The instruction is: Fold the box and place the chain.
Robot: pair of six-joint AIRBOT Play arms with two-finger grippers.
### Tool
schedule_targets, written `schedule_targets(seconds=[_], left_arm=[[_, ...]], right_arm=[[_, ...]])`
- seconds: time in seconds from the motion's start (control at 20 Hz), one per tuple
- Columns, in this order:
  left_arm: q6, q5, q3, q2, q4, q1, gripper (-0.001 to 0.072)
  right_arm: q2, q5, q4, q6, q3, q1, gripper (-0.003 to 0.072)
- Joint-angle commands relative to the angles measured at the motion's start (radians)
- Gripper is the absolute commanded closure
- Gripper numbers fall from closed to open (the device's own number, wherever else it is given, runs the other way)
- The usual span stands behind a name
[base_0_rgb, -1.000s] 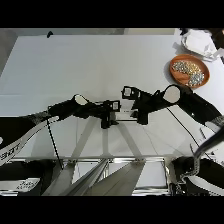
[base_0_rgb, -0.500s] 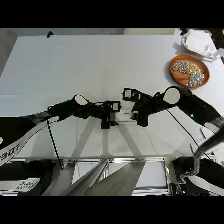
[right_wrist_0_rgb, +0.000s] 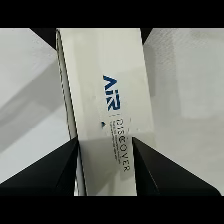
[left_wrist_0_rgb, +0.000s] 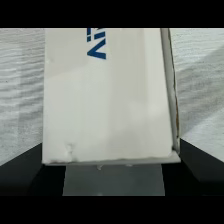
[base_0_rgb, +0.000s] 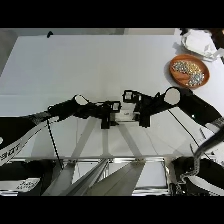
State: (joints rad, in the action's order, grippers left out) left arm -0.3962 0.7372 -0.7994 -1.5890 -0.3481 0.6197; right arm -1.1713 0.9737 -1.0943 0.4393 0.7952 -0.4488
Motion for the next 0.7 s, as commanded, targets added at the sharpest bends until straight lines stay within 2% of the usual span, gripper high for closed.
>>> schedule_targets(seconds=[0.0, 0.4, 0.5, 0.65], left_arm=[[0.0, 0.0, 0.0, 0.001, -0.001, -0.001, 0.0396], [0.0, 0.0, 0.0, 0.001, -0.001, -0.001, 0.0396], [0.0, 0.0, 0.0, 0.001, -0.001, -0.001, 0.0396], [0.0, 0.0, 0.0, 0.001, -0.001, -0.001, 0.0396]], right_arm=[[0.021, -0.025, -0.012, -0.005, 0.0, -0.001, 0.0317], [0.023, 0.036, 0.0, -0.003, 0.0, -0.001, 0.0311], [0.023, 0.043, 0.0, 0.001, 0.0, -0.001, 0.0204], [0.024, 0.061, 0.001, 0.001, 0.0, -0.001, 0.0205]])
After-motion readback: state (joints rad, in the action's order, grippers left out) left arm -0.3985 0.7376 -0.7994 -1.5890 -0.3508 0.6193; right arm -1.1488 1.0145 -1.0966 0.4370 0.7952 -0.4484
